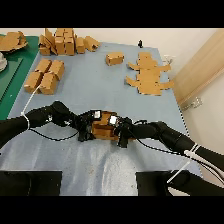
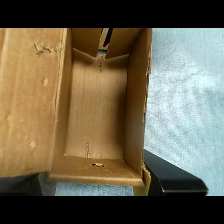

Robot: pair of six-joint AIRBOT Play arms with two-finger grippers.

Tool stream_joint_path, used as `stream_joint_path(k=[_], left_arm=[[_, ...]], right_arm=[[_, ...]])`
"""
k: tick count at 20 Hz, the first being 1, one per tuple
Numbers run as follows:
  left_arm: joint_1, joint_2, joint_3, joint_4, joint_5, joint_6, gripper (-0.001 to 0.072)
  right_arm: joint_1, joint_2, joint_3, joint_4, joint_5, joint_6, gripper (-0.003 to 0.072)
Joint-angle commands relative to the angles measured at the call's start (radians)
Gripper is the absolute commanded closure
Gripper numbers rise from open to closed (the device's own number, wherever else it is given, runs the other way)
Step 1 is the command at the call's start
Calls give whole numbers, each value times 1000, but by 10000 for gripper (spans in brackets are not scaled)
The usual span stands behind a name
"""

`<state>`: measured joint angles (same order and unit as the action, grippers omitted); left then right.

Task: Fold the box.

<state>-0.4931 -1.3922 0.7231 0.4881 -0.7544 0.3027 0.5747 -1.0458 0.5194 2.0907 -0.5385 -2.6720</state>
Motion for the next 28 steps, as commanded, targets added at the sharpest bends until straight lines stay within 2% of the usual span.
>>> stream_joint_path(k=[1, 9, 10, 11, 12, 15, 17, 18, 19, 27, 28], left_arm=[[0, -1, 1, -2, 2, 0, 109], [0, -1, 1, -2, 2, 0, 110], [0, -1, 1, -2, 2, 0, 168], [0, -1, 1, -2, -2, 0, 371], [0, -1, 1, -2, -1, 0, 470], [0, -1, 1, -2, -1, 0, 452], [0, -1, 1, -2, -1, 0, 260], [0, -1, 1, -2, -2, 0, 265], [0, -1, 1, -2, -2, 0, 265], [0, -1, 1, -2, -5, 0, 264], [0, -1, 1, -2, -5, 0, 264]], right_arm=[[1, 0, 1, 0, 0, 0, 624], [1, 0, 1, 1, 4, 0, 624], [1, 0, 1, 1, 4, 0, 624], [1, 0, 1, 1, 4, 0, 624], [1, 0, 1, 0, 4, 0, 624], [1, 0, 1, 1, 7, 0, 624], [1, 0, 1, 1, 8, 0, 608], [1, 0, 1, 4, 8, 0, 432], [1, 0, 1, 11, 8, 0, 377], [1, 0, 1, 37, 7, 0, 408], [1, 0, 1, 40, 7, 0, 452]])
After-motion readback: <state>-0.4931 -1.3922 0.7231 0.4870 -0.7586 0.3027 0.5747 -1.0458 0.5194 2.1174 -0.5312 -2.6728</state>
